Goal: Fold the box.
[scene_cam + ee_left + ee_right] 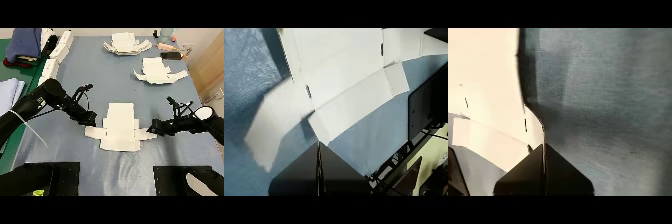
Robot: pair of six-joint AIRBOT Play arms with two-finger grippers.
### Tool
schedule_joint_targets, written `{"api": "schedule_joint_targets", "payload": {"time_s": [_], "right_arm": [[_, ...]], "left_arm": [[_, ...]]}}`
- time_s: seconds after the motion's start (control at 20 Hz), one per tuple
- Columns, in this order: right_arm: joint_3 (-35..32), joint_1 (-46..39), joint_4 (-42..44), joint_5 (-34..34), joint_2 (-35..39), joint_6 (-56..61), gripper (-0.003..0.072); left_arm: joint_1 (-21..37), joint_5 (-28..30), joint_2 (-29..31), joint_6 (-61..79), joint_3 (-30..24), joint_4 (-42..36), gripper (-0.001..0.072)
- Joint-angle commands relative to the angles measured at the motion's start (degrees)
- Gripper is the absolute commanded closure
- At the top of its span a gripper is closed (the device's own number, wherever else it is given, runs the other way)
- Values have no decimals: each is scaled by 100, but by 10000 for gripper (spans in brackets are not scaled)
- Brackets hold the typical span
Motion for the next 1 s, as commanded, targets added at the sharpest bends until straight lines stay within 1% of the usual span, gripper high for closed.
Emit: {"api": "schedule_joint_targets", "payload": {"time_s": [0.0,0.05,0.1,0.15,0.2,0.25,0.35,0.45,0.6,0.7,0.85,0.95], "right_arm": [[-13,98,-20,-175,-33,-560,685],[-17,227,-9,-269,-26,-798,685],[-48,396,-13,-361,7,-931,685],[-109,595,-28,-503,72,-949,685],[-195,822,-35,-728,168,-942,685],[-273,1047,-26,-975,269,-920,685],[-345,1390,-20,-1298,402,-918,685],[-343,1567,-2,-1340,415,-868,685],[-343,1617,-26,-1327,411,-822,685],[-343,1617,-26,-1322,411,-822,685],[-343,1617,-24,-1325,411,-817,685],[-343,1617,-33,-1320,411,-815,685]], "left_arm": [[59,166,33,0,-146,-175,693],[61,168,33,2,-144,-308,668],[61,173,33,13,-133,-343,286],[90,199,31,-4,-133,-343,94],[138,269,15,26,-133,-328,206],[208,365,-39,116,-133,-319,237],[391,531,-225,240,-133,-326,237],[654,662,-507,415,-125,-343,237],[1132,673,-918,612,-122,-428,237],[1340,658,-1217,1130,-122,-844,237],[1342,573,-1770,2472,-122,-1982,238],[1259,184,-2155,3230,-81,-2358,238]]}}
